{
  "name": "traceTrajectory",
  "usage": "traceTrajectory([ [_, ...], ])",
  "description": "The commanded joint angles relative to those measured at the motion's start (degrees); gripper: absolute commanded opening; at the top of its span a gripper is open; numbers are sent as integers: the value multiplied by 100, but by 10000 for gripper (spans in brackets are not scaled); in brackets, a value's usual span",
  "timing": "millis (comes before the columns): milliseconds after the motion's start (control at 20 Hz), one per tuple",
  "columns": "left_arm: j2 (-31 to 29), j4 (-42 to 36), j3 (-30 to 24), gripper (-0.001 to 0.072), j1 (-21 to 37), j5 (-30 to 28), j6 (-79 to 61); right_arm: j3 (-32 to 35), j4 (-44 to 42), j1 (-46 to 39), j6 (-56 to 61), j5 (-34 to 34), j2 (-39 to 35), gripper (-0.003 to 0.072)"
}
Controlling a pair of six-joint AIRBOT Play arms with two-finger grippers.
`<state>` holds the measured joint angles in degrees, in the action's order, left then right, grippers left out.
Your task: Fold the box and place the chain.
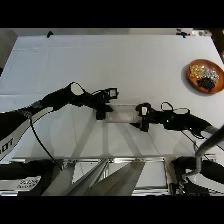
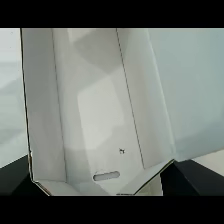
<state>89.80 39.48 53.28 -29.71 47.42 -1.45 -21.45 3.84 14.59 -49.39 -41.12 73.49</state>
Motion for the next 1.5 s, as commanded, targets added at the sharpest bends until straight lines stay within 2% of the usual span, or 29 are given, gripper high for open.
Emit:
traceTrajectory([
  [0,2,0,7,14,-2,-4,4,-136,-107,9,-63,-90,13,656],
  [250,2,0,7,14,-2,-4,4,-175,-66,9,-66,-87,131,652],
  [300,2,0,7,14,-2,-2,4,-175,-66,9,-66,-85,144,609],
  [350,2,0,7,14,-2,-2,4,-175,-68,9,-66,-85,153,523],
  [450,2,0,7,14,-2,-4,4,-175,-85,9,-66,-87,153,505],
  [550,2,0,7,14,-2,-2,4,-175,-81,9,-68,-87,153,409],
  [850,2,-2,7,14,-2,-4,4,-175,114,9,-546,46,157,390],
  [950,2,-2,7,14,-2,-2,4,-175,87,-33,-737,31,160,305],
  [1250,2,0,7,14,-2,-2,4,-175,87,-116,-796,-33,160,306],
  [1350,2,0,7,14,-2,-4,4,-177,-4,-116,-798,-66,160,475],
  [1450,2,0,7,14,-2,-2,4,-199,-129,-116,-813,-127,160,493],
])
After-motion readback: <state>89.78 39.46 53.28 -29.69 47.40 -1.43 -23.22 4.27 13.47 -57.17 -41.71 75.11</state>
